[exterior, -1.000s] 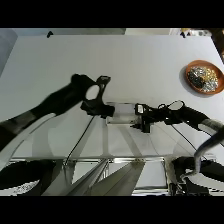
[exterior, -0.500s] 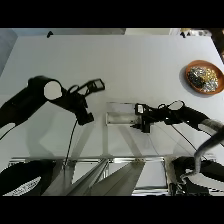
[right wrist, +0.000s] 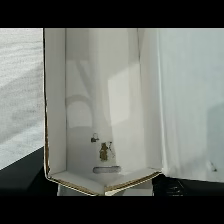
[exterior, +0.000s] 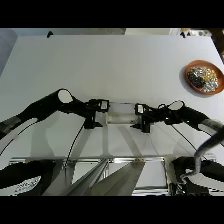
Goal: Fold the box and place the chain.
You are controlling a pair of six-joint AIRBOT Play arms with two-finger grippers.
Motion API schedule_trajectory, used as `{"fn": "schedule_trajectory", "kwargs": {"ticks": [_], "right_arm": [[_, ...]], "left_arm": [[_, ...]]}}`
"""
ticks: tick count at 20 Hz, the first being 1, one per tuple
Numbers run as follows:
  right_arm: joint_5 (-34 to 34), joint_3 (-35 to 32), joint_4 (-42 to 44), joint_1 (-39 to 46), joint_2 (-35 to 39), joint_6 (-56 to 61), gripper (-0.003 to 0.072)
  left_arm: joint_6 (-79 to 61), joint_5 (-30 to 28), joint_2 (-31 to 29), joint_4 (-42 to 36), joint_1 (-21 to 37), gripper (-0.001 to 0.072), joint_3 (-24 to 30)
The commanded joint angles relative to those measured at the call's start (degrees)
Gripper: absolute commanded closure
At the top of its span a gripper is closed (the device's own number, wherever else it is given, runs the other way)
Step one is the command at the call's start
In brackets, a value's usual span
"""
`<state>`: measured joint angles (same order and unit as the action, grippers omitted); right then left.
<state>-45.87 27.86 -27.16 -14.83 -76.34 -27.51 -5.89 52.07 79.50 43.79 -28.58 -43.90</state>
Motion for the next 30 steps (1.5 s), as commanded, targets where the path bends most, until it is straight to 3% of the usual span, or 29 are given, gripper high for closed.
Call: {"fn": "schedule_trajectory", "kwargs": {"ticks": [1, 4, 10, 18, 28, 30], "right_arm": [[-0.02, 0.00, 0.02, 0.02, 0.04, 0.00, 0.0284], [-0.02, 0.00, 0.02, 0.02, 0.04, 0.00, 0.0284], [-0.02, 0.00, 0.02, 0.02, 0.04, 0.00, 0.0284], [-0.02, 0.00, 0.02, 0.02, 0.04, 0.00, 0.0284], [-0.02, 0.00, 0.02, 0.02, 0.04, 0.00, 0.0284], [-0.02, 0.00, 0.02, 0.02, 0.04, 0.00, 0.0284]], "left_arm": [[-4.87, -1.31, 2.62, -5.42, 0.24, 0.0011, 0.33], [-7.48, -1.25, 2.62, -10.84, 0.46, 0.0011, 0.33], [-9.35, 2.43, 2.60, -11.04, 0.83, 0.0011, 0.33], [-13.92, -0.31, 2.62, -16.41, 0.61, 0.0012, 3.74], [-14.64, -1.55, 3.91, -18.56, 0.46, 0.0020, 3.93], [-14.40, -1.70, 4.02, -18.56, 0.26, 0.0067, 3.93]]}}
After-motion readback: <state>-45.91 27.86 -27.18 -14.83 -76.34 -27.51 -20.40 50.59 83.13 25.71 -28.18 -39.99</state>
